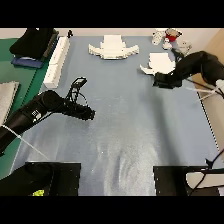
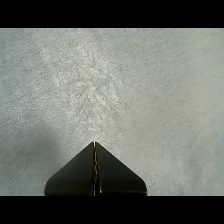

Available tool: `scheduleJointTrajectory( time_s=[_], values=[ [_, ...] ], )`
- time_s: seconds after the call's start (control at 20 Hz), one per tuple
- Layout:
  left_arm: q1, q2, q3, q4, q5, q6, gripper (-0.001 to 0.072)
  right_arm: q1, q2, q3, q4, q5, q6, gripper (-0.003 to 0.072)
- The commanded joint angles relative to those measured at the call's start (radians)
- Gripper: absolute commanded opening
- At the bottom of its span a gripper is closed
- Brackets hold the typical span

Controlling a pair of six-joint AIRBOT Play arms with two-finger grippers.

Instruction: Fold the box.

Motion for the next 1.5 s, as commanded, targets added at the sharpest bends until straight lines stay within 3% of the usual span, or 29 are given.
scheduleJointTrajectory(
  time_s=[0.0,0.15,0.35,0.75,1.0,1.05,1.25,1.3,1.45],
  values=[
    [0.000,0.001,0.000,0.000,0.000,0.000,0.0012,-0.149,-0.186,0.277,-0.034,-0.023,0.013,0.0374],
    [0.000,0.001,0.000,0.000,0.000,0.000,0.0012,-0.229,-0.340,0.482,-0.053,-0.065,0.017,0.0374],
    [0.000,0.001,0.000,0.000,0.000,0.000,0.0012,-0.278,-0.465,0.620,-0.095,-0.071,0.035,0.0374],
    [0.000,0.001,0.000,0.000,0.000,0.000,0.0012,-0.333,-0.598,0.678,-0.106,-0.001,0.058,0.0373],
    [0.000,0.001,0.000,0.000,0.000,0.000,0.0012,-0.335,-0.645,0.684,-0.014,0.064,0.052,0.0365],
    [0.000,0.001,0.000,0.000,0.000,0.000,0.0012,-0.335,-0.650,0.684,0.021,0.081,0.042,0.0349],
    [0.000,0.001,0.000,0.000,0.000,0.000,0.0012,-0.333,-0.649,0.695,0.113,0.080,-0.019,0.0042],
    [0.000,0.001,0.000,0.000,0.000,0.000,0.0012,-0.334,-0.644,0.695,0.123,0.066,-0.019,0.0003],
    [0.000,0.001,0.000,0.000,0.000,0.000,0.0012,-0.332,-0.626,0.694,0.153,-0.021,-0.018,0.0003]
  ],
)
